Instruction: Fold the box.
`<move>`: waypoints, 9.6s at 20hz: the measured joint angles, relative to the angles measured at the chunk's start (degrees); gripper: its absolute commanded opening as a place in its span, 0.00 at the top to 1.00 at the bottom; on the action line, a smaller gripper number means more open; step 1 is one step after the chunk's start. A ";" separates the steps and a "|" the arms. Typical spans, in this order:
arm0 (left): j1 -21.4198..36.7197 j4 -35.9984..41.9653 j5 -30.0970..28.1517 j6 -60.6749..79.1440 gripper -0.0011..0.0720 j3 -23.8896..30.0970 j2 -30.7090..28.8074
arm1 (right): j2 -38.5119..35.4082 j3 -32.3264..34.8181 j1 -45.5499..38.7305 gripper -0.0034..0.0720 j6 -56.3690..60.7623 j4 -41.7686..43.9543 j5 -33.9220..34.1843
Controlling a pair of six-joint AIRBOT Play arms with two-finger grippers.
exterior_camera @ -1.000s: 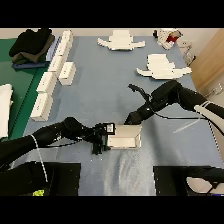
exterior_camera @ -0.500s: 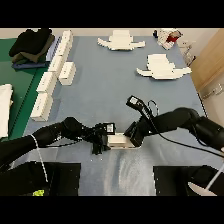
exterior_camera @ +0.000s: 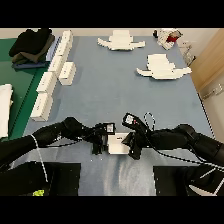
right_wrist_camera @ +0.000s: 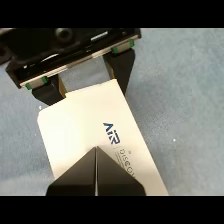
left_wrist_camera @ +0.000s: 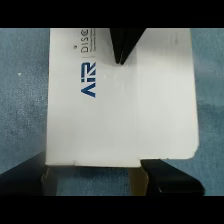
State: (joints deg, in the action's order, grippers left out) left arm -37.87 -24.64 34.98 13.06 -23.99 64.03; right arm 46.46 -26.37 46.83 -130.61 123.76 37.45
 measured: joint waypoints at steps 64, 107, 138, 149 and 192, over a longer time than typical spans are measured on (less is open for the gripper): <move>0.00 -0.02 0.00 0.04 0.42 0.00 0.00 | -0.04 -0.13 15.65 0.61 9.73 -38.21 -5.62; 0.00 0.00 0.00 -0.02 0.42 0.00 0.00 | -4.81 17.18 15.26 0.95 42.71 -21.73 -34.53; 0.00 0.02 0.02 -0.04 0.42 0.00 0.00 | 16.72 -26.14 -28.06 0.95 24.02 -26.10 20.50; 0.39 -0.37 0.20 -1.70 0.42 0.00 -0.94 | 27.45 -34.93 -31.61 0.95 21.16 -22.58 24.41; 42.14 -38.16 -21.77 -68.17 0.42 -34.73 24.98 | 27.76 -35.17 -31.71 0.95 21.03 -22.43 24.55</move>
State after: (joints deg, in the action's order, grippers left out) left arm 4.27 -62.81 13.21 -55.11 -58.72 89.01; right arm 74.22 -61.54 15.11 -109.58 101.34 62.00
